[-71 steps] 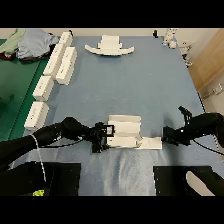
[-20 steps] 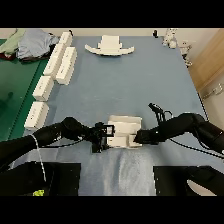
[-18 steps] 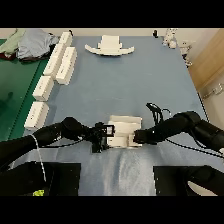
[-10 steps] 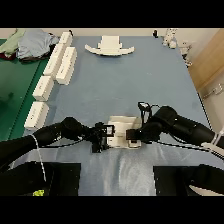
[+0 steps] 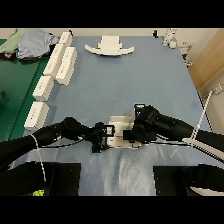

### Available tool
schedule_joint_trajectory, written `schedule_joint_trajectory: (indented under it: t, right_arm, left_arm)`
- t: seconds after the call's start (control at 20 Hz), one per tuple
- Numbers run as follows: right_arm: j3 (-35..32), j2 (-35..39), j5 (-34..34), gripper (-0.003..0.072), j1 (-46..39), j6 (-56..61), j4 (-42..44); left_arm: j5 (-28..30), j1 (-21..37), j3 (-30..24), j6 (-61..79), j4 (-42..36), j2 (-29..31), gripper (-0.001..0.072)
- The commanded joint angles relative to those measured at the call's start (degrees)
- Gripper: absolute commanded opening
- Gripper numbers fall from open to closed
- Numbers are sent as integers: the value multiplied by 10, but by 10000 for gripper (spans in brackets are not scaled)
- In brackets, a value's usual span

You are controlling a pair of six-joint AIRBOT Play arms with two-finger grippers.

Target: Fold the box.

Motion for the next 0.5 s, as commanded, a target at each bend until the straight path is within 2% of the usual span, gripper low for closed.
schedule_joint_trajectory:
  t: [0.0, 0.05, 0.1, 0.4, 0.45]
  right_arm:
    - [3, -5, -16, 107, 2, 13, -16]
    - [3, -5, -20, 26, 2, 11, -17]
    - [3, -5, -20, 1, 2, 11, -17]
    - [3, -5, -19, 1, 2, 11, -17]
    - [3, -5, -18, 35, 2, 11, -17]
  left_arm:
    - [0, 0, 0, 0, 0, 0, 597]
    - [0, 0, 0, 0, 0, 0, 597]
    - [0, 0, 0, 0, 0, 0, 597]
    - [0, 0, 0, 0, 0, 0, 597]
    - [0, 0, 0, 0, 0, 0, 597]
